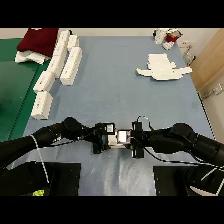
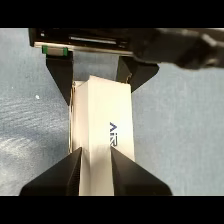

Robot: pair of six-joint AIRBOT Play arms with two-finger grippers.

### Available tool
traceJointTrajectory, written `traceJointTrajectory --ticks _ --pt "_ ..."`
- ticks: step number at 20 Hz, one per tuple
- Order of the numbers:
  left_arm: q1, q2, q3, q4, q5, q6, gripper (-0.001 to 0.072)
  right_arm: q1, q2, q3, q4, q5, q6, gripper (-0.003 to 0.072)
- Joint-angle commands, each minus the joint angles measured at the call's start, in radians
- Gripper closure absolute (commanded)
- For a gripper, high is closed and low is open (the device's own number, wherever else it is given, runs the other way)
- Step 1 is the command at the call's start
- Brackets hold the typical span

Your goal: Fold the box.

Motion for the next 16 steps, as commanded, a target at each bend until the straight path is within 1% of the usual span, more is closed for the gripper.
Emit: traceJointTrajectory --ticks 1,5,6,7,8,10,12,13,14,15,16 --pt "0.000 0.000 0.001 -0.001 0.004 -0.001 0.0232 0.003 -0.002 -0.005 0.004 -0.011 0.009 0.0427" --pt "0.000 0.000 0.001 0.000 0.004 -0.001 0.0232 0.003 0.003 -0.004 0.005 -0.016 0.009 0.0426" --pt "0.000 0.000 0.001 0.000 0.004 -0.001 0.0232 0.003 0.011 -0.004 0.010 -0.016 0.009 0.0404" --pt "0.000 0.000 0.001 -0.001 0.004 -0.001 0.0232 0.003 0.024 -0.004 0.019 -0.015 0.009 0.0309" --pt "0.000 0.000 0.001 0.000 0.004 -0.001 0.0232 0.003 0.039 -0.002 0.032 -0.016 0.009 0.0231" --pt "0.000 0.000 0.001 -0.001 0.004 -0.001 0.0232 0.003 0.074 -0.002 0.050 -0.015 0.013 0.0231" --pt "0.000 0.000 0.001 0.000 0.004 -0.001 0.0232 0.002 0.112 -0.002 0.074 -0.016 0.087 0.0235" --pt "0.000 0.000 0.001 -0.001 0.004 -0.001 0.0232 0.001 0.130 -0.003 0.095 -0.015 0.156 0.0251" --pt "0.000 0.000 0.001 -0.001 0.004 -0.001 0.0232 0.001 0.142 -0.008 0.135 -0.007 0.201 0.0326" --pt "0.000 0.000 0.001 -0.001 0.004 -0.001 0.0232 -0.006 0.153 -0.027 0.198 0.029 0.238 0.0516" --pt "0.000 0.000 0.001 0.000 0.004 -0.001 0.0232 -0.011 0.167 -0.056 0.266 0.088 0.257 0.0604"
